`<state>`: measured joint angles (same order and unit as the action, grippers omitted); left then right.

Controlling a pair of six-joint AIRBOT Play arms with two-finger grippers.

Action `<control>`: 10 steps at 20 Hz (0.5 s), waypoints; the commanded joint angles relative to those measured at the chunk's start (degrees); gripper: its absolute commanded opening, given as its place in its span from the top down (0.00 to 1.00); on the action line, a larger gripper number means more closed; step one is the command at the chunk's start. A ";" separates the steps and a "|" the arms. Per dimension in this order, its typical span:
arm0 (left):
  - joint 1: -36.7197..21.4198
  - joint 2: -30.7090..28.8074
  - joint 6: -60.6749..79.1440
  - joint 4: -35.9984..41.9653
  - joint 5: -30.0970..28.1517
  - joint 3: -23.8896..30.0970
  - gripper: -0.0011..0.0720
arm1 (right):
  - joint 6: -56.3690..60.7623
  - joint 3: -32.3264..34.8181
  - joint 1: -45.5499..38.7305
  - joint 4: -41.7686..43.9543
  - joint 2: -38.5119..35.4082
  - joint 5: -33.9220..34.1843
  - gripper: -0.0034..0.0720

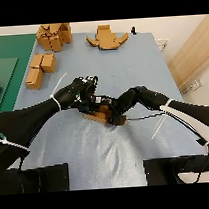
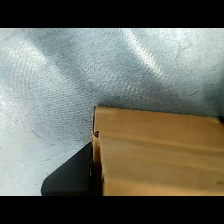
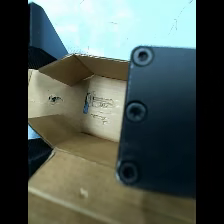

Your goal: Fold the box.

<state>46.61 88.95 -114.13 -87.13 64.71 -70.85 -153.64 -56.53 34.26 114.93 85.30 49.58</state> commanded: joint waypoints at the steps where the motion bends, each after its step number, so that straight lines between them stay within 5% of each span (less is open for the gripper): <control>1: -0.63 -0.46 2.67 9.14 -2.64 0.39 0.93 | -0.24 -0.04 0.02 0.31 0.04 -0.59 0.28; 10: -4.26 -1.11 7.39 15.15 -2.99 5.31 0.93 | -0.24 -0.04 0.02 0.28 0.04 -0.59 0.28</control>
<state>43.53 88.12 -107.50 -81.73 60.66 -67.00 -153.88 -56.53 34.26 115.20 85.30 49.08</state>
